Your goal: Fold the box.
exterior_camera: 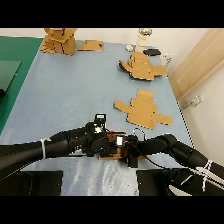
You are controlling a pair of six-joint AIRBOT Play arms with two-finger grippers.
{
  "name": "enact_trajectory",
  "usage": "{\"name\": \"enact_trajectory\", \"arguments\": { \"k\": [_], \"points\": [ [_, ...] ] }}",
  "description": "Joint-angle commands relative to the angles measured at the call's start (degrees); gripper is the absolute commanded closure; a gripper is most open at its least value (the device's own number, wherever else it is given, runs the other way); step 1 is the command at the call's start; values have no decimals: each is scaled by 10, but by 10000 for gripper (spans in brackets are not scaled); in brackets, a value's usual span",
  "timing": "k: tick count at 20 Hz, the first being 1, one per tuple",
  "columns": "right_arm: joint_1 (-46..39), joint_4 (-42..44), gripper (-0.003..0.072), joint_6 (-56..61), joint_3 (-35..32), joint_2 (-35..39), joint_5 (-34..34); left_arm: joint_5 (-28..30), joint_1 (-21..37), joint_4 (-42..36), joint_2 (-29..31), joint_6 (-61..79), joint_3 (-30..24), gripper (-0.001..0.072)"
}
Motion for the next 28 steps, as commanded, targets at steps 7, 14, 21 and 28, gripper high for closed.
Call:
{"name": "enact_trajectory", "arguments": {
  "k": [7,14,21,28],
  "points": [
    [0,0,97,0,0,0,0,-30,0,9,59,-15,1,165],
    [0,0,97,0,0,0,0,-44,0,4,63,-33,1,317],
    [0,0,97,0,0,0,0,-43,0,7,63,-33,0,458],
    [0,0,97,0,0,0,0,-42,0,35,51,-34,0,458]
  ]
}}
